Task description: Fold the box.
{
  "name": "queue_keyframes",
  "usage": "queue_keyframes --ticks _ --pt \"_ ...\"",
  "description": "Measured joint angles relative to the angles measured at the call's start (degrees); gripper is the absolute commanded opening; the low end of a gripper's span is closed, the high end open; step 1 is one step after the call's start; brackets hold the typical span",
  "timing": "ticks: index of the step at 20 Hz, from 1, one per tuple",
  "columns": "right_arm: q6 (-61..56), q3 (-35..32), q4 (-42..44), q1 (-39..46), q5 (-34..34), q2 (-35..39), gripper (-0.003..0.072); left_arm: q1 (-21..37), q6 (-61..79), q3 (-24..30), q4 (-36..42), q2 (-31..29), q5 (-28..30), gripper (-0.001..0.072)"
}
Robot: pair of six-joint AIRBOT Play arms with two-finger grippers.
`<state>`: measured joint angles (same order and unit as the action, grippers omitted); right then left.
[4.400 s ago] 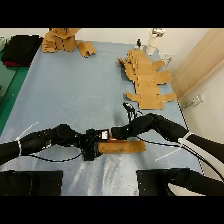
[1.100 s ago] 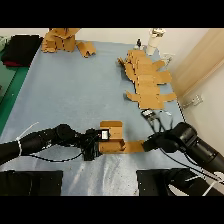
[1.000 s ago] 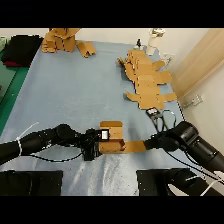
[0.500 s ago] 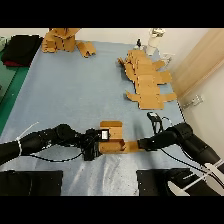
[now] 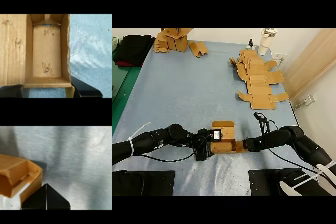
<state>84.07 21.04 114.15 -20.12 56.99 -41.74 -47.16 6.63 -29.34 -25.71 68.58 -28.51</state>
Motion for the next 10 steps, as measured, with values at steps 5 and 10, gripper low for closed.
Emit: queue_keyframes --ticks 5,10 --pt "0.87 0.00 3.72 0.00 0.00 5.14 0.0245 0.00 0.02 0.00 0.02 0.00 -0.02 0.0466" --pt "1.03 0.00 7.48 0.00 -0.79 6.16 0.0455 0.00 0.02 0.00 0.02 0.00 0.00 0.0466"
